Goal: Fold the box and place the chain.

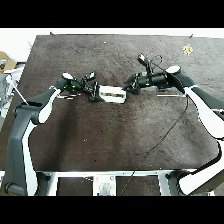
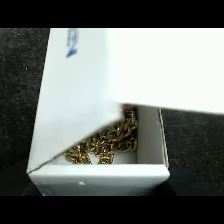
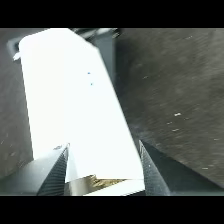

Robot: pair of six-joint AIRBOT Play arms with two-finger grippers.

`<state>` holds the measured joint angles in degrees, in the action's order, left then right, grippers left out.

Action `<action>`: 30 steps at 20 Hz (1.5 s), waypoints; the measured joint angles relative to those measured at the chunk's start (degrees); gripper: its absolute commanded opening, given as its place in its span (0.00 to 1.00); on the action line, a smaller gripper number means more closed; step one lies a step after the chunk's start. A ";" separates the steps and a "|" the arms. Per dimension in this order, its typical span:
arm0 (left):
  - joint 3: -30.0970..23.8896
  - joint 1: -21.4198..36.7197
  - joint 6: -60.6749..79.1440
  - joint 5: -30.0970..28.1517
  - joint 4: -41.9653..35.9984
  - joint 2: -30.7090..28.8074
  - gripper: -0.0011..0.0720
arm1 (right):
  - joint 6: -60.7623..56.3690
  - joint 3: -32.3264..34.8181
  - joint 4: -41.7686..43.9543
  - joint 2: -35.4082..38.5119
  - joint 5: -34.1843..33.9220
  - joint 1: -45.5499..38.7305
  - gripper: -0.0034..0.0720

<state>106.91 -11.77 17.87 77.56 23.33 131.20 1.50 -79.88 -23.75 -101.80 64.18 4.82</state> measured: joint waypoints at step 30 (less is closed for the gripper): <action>0.00 0.07 -0.07 -0.11 0.02 0.00 0.65 | 17.62 -0.90 0.33 -1.70 -9.11 6.82 0.33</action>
<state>106.91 -11.70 17.80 77.45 23.35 131.20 19.11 -80.77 -23.42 -103.50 55.07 11.64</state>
